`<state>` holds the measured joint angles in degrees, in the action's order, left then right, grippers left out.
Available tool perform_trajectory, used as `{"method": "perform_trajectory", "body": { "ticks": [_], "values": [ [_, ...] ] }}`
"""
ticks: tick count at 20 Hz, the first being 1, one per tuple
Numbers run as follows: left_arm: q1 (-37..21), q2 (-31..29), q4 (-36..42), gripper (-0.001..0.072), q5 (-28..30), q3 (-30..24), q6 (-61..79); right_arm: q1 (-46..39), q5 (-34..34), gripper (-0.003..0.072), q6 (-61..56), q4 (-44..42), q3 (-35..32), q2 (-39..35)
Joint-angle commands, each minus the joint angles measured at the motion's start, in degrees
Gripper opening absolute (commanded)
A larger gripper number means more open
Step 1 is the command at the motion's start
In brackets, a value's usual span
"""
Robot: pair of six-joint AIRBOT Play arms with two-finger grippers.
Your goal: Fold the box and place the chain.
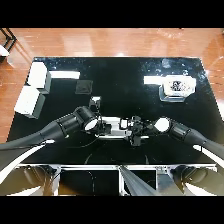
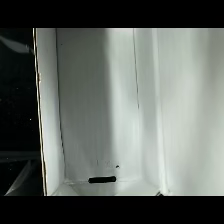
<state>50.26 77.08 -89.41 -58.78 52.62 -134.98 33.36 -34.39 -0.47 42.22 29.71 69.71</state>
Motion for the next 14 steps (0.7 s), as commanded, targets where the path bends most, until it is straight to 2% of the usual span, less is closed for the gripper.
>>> {"method": "perform_trajectory", "body": {
  "ticks": [1,13,14],
  "values": [
    [-0.04,0.96,-0.48,0.0391,-0.26,0.09,-0.5,-0.04,-0.02,0.0403,0.0,0.02,0.02,0.02],
    [-0.07,2.69,0.11,0.0389,0.42,0.15,-1.25,-0.04,-0.04,0.0403,0.0,0.0,0.02,0.02],
    [-0.07,2.69,0.11,0.0355,0.39,0.15,-1.81,-0.04,-0.04,0.0402,0.0,0.0,0.02,0.02]
  ]
}}
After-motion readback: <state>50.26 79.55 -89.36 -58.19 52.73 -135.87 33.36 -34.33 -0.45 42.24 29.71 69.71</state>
